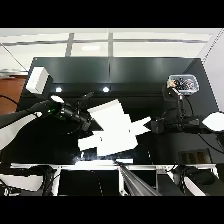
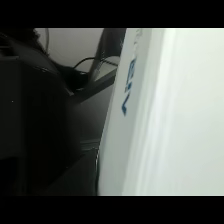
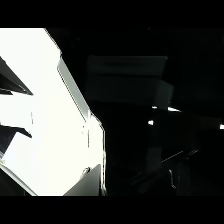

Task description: Fold the box and place the chain.

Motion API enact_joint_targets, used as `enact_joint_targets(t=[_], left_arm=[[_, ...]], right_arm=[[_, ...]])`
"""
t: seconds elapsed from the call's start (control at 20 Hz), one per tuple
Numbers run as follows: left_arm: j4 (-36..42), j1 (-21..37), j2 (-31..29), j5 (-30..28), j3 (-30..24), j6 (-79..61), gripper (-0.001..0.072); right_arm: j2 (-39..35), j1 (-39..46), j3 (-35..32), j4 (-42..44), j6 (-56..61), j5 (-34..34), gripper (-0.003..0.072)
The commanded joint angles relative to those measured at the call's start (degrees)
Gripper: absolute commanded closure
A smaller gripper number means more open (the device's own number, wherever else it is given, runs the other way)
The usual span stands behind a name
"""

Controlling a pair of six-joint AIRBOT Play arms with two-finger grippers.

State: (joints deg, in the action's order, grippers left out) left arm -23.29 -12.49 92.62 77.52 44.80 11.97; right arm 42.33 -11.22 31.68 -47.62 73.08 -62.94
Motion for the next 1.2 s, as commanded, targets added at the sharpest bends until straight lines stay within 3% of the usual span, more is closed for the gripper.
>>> enact_joint_targets(t=[0.0,0.1,0.15,0.2,0.25,0.45,0.7,0.85,1.15], left_arm=[[-0.09,0.02,0.04,-0.63,0.04,0.20,0.0664],[-0.07,0.00,0.04,0.52,0.07,0.22,0.0683],[-0.07,0.00,0.04,0.57,0.07,0.15,0.0683],[-0.07,0.00,0.02,0.50,0.07,-0.17,0.0683],[-0.07,0.00,0.02,0.48,0.07,-1.55,0.0684],[-0.52,-0.42,-2.03,-0.37,0.07,-8.61,0.0686],[-13.73,-7.13,-13.60,-15.98,-0.02,-13.73,0.0687],[-14.27,-9.84,-18.97,-21.97,-1.29,-15.56,0.0686],[-13.84,-11.87,-16.87,-21.88,-3.74,-16.37,0.0684]], right_arm=[[-0.02,0.00,-0.02,-0.57,0.00,-0.28,0.0662],[-0.02,0.04,-0.02,-1.55,0.00,-0.94,0.0645],[-0.02,0.04,-0.02,-1.99,0.09,-1.22,0.0457],[-0.02,0.04,-0.02,-1.88,0.09,-1.40,0.0213],[-0.02,0.04,0.00,-1.73,0.07,-1.42,0.0074],[-0.02,0.17,2.51,-7.74,0.02,-1.79,0.0069],[-0.02,0.15,9.11,-27.87,0.02,-1.95,0.0069],[0.00,0.15,9.44,-37.88,0.02,0.22,0.0070],[0.09,0.15,9.42,-37.92,0.02,8.70,0.0069]])
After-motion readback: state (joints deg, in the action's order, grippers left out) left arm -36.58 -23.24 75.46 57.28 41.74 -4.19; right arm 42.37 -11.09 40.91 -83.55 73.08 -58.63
